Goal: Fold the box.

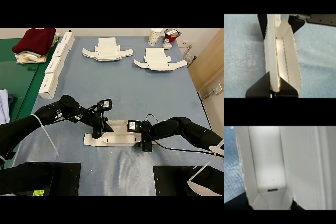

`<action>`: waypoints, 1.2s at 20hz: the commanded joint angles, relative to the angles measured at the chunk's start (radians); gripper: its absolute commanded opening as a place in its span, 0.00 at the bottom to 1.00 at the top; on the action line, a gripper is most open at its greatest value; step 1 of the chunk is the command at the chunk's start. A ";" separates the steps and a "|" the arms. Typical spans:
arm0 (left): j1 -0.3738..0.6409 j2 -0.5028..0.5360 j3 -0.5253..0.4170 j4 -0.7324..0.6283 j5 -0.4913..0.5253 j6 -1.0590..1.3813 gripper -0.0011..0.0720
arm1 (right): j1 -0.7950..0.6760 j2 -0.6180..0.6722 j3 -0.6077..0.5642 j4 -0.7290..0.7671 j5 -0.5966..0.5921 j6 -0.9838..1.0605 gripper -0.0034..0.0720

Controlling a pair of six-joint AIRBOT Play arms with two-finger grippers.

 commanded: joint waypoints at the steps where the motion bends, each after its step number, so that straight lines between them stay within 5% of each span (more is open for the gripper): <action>1: 0.000 0.000 0.000 0.000 0.001 0.000 0.03 | 0.001 -0.001 -0.001 -0.003 -0.006 -0.007 0.75; 3: 0.000 0.000 0.000 0.000 0.001 0.000 0.03 | 0.001 0.006 0.000 -0.002 -0.006 -0.007 0.99; 7: 0.000 0.000 0.000 0.000 0.001 0.000 0.03 | 0.001 0.059 0.000 0.002 -0.008 -0.006 0.99; 13: 0.000 0.000 0.000 0.000 0.001 0.000 0.03 | 0.001 0.033 -0.001 0.002 0.006 -0.006 0.96; 16: 0.000 0.000 0.000 0.000 0.001 0.000 0.03 | 0.002 0.009 -0.002 0.003 0.005 -0.006 0.80; 24: 0.000 0.000 0.000 0.000 0.001 0.000 0.03 | 0.001 -0.007 -0.002 0.001 -0.008 -0.007 0.72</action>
